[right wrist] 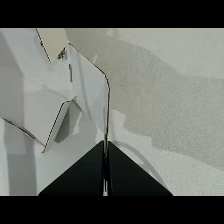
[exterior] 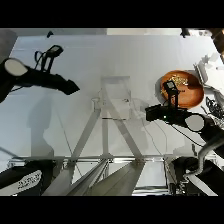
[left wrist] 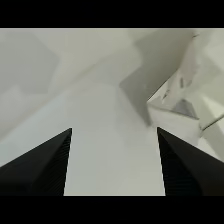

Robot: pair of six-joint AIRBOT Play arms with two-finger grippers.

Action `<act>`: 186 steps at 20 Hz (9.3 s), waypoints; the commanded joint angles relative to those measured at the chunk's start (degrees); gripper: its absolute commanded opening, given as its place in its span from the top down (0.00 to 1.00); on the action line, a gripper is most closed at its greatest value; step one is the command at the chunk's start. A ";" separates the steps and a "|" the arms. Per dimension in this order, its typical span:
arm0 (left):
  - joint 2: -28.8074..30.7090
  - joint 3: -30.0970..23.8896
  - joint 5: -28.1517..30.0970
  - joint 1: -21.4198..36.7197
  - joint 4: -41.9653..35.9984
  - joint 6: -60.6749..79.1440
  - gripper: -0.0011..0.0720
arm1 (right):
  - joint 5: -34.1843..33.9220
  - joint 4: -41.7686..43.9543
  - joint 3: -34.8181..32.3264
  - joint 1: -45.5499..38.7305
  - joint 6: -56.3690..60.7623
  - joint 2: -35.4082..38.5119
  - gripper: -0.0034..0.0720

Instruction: Fold the box and place the chain.

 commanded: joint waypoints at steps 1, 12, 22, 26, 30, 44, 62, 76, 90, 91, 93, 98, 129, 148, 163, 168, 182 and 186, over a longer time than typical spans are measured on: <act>-10.49 9.22 -7.26 -0.39 -11.43 14.78 0.15 | 0.00 0.02 -0.02 0.07 0.00 -0.04 0.94; -33.59 23.93 -21.51 -6.75 -18.80 18.56 0.09 | 0.00 0.02 -0.02 0.07 0.02 -0.04 0.94; -34.03 23.93 -15.89 -9.18 -20.44 30.82 0.10 | 0.00 0.02 -0.02 0.07 0.02 -0.04 0.94; -34.03 23.93 -15.39 -11.85 -20.59 36.50 0.12 | 0.00 0.02 -0.02 0.07 0.02 -0.04 0.94; -34.03 23.93 -14.45 -12.50 -20.55 40.63 0.55 | 0.02 0.02 -0.02 0.07 0.02 -0.04 0.94; -34.01 23.93 -16.35 -12.39 -17.18 41.81 0.97 | 0.00 0.02 -0.02 0.07 0.02 -0.04 0.94; -34.03 23.93 -15.74 -12.50 -17.20 41.79 0.97 | 0.26 0.48 -0.02 0.07 0.07 -0.04 0.94; -3.76 21.31 -17.97 -8.00 0.37 23.56 0.99 | -0.61 5.31 7.17 -0.17 0.48 11.61 0.33; -6.62 -6.78 -4.94 -10.86 -13.88 58.64 0.98 | -0.61 2.95 7.15 -0.15 0.44 15.43 0.34; -7.39 -6.78 -2.16 -11.50 -15.37 60.06 0.99 | -0.61 2.95 7.15 -0.15 0.44 15.43 0.34; -8.31 -6.78 2.25 -12.33 -18.18 63.17 0.98 | -0.61 2.95 7.15 -0.15 0.46 15.39 0.34; -12.00 -6.78 3.37 -12.50 -25.92 67.32 0.98 | -0.61 2.97 7.15 -0.15 0.44 15.37 0.35; -18.38 -6.78 4.44 -12.52 -24.83 72.24 0.98 | 2.75 3.21 7.17 -0.09 -8.55 15.32 0.35; -18.38 -6.78 4.42 -12.52 -24.85 72.24 0.98 | 23.32 9.62 6.34 -0.11 -74.05 0.90 0.06; -18.38 -6.78 4.44 -12.50 -24.85 72.24 0.98 | 9.88 28.52 4.61 -0.15 -93.31 -21.86 0.07; -18.38 -6.78 4.44 -12.52 -24.85 72.24 0.98 | 9.99 28.55 4.61 -0.11 -94.73 -24.57 0.07; -18.38 -6.78 4.42 -12.52 -24.85 72.26 0.98 | 17.38 29.97 4.61 -0.17 -94.68 -17.44 0.07; -18.38 -6.78 4.44 -12.50 -24.83 72.24 0.98 | 20.00 21.70 4.61 -0.17 -93.77 -15.13 0.07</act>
